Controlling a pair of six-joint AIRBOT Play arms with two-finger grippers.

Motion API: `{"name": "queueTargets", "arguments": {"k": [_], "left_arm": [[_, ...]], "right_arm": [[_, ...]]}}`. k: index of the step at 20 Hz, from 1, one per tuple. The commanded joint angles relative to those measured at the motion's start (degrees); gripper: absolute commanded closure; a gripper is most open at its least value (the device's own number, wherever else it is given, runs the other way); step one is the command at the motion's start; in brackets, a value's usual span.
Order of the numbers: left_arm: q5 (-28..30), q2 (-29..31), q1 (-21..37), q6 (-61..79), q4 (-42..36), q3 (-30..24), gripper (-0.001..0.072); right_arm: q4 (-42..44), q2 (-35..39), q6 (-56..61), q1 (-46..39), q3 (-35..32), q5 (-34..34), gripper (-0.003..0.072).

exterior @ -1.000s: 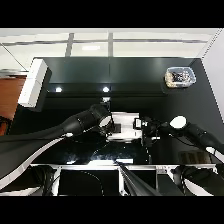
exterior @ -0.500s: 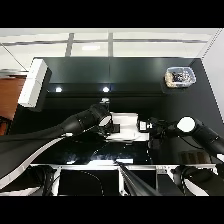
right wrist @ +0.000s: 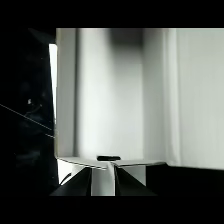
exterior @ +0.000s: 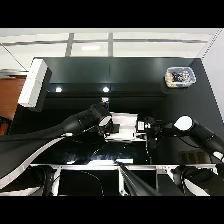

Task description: Fold the box and place the chain.

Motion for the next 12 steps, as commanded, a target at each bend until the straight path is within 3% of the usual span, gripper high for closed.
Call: {"name": "queueTargets", "arguments": {"k": [1, 12], "left_arm": [[0.1, 0.0, 0.0, -0.1, -0.2, 0.0, 0.0685], [0.1, 0.0, 0.0, -0.1, -0.2, 0.0, 0.0685]], "right_arm": [[1.9, -0.7, 2.9, 3.2, 0.0, -1.6, 0.0532], [5.3, -2.1, 5.2, 4.8, 0.0, -4.4, 0.0532]]}}
